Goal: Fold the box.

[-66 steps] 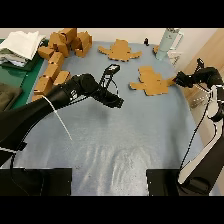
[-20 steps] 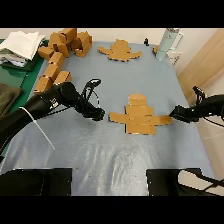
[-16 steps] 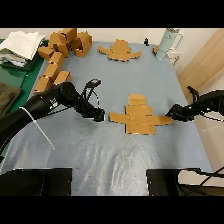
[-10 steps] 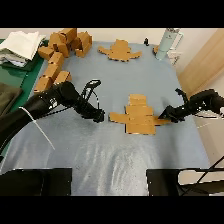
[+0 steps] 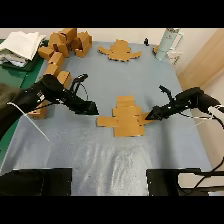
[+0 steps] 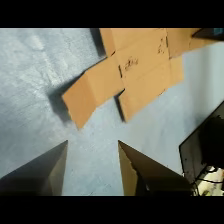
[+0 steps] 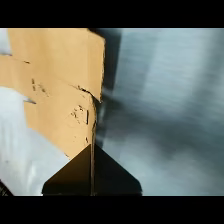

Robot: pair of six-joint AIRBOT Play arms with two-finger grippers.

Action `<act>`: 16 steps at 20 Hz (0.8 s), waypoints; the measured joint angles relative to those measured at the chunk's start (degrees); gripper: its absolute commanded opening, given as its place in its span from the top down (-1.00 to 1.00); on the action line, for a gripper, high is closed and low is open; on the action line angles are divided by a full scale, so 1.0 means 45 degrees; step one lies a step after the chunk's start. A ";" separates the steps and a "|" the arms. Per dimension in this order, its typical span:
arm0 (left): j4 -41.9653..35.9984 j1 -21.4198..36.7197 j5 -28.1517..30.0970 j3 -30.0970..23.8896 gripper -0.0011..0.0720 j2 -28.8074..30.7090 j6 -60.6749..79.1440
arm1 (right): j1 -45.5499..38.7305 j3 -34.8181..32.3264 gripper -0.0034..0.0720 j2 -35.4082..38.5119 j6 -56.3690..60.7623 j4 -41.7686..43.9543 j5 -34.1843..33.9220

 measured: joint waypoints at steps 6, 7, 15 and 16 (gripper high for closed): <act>-0.0879 0.1195 -0.0185 -0.0534 -0.54 -0.0432 0.0894 | 0.2273 -0.3099 0.90 0.3050 0.0549 0.0879 0.1967; -0.1229 0.1248 -0.0194 -0.0559 -0.54 -0.0690 0.1156 | 0.2681 -0.3623 0.90 0.3551 0.0782 0.0976 0.2438; -0.5445 0.1413 -0.0253 -0.0146 -0.54 -0.3944 0.4396 | 0.5255 -0.5469 0.90 0.5275 0.1253 0.0923 0.4726; -0.5722 0.1409 -0.0301 0.0019 -0.54 -0.4284 0.4571 | 0.5367 -0.5518 0.90 0.5328 0.1292 0.0889 0.4828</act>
